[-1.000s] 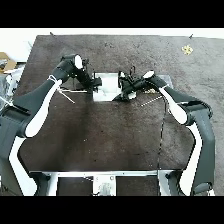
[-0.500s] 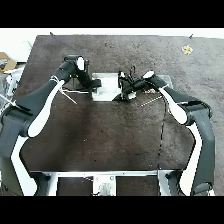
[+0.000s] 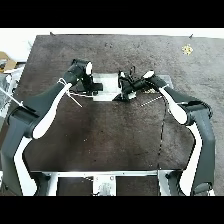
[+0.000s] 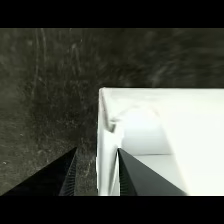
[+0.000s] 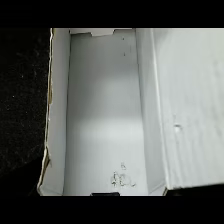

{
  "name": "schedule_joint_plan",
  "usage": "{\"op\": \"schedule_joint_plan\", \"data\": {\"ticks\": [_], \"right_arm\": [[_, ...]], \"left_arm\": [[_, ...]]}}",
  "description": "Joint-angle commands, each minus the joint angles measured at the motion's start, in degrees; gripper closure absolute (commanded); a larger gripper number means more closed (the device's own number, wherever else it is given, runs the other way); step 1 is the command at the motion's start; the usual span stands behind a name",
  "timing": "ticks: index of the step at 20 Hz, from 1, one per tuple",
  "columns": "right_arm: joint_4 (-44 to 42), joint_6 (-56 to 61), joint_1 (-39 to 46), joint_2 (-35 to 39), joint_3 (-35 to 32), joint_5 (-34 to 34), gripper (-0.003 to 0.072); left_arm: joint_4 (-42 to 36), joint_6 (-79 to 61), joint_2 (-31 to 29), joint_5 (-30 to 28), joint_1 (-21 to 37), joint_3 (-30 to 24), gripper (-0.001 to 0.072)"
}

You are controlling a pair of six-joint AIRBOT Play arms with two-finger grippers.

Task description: Fold the box and place the chain.

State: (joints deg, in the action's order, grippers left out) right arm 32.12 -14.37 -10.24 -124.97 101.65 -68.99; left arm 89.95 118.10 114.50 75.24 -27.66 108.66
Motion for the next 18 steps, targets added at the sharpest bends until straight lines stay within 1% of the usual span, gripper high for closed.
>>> {"op": "schedule_joint_plan", "data": {"ticks": [1, 5, 6, 7, 9, 10, 11, 12, 13, 18], "right_arm": [[0.0, 0.0, 0.0, 0.0, 0.0, 0.0, 0.0249], [0.0, 0.0, 0.0, 0.0, 0.0, -0.1, 0.0250], [0.0, 0.0, 0.0, 0.0, 0.0, -0.1, 0.0249], [0.0, 0.0, 0.0, 0.0, 0.0, 0.0, 0.0249], [0.0, 0.0, 0.0, 0.0, 0.0, 0.0, 0.0249], [0.0, 0.0, 0.0, 0.0, 0.0, 0.0, 0.0249], [0.0, 0.0, 0.0, 0.0, 0.0, 0.0, 0.0249], [0.0, 0.0, 0.0, 0.0, 0.0, 0.0, 0.0250], [0.0, 0.0, 0.0, 0.0, 0.0, 0.0, 0.0249], [0.0, 0.0, 0.0, 0.0, 0.0, 0.0, 0.0249]], "left_arm": [[4.4, 3.0, 0.6, -0.3, -0.8, 0.1, 0.0428], [5.9, 3.1, 2.8, 0.6, -1.5, 2.2, 0.0438], [5.9, 3.2, 2.9, 0.4, -1.5, 2.3, 0.0470], [5.9, 3.2, 3.0, 0.3, -1.5, 2.3, 0.0556], [5.9, 3.2, 3.0, 0.2, -1.5, 2.3, 0.0560], [5.9, 3.2, 3.1, 0.2, -1.5, 2.3, 0.0600], [5.8, 3.2, 3.4, 0.2, -1.5, 2.3, 0.0600], [5.4, 3.1, 3.7, -0.2, -1.5, 2.3, 0.0618], [5.1, 2.9, 3.8, -0.3, -1.5, 2.3, 0.0698], [4.4, 2.8, 3.8, -0.8, -1.5, 2.3, 0.0697]]}}
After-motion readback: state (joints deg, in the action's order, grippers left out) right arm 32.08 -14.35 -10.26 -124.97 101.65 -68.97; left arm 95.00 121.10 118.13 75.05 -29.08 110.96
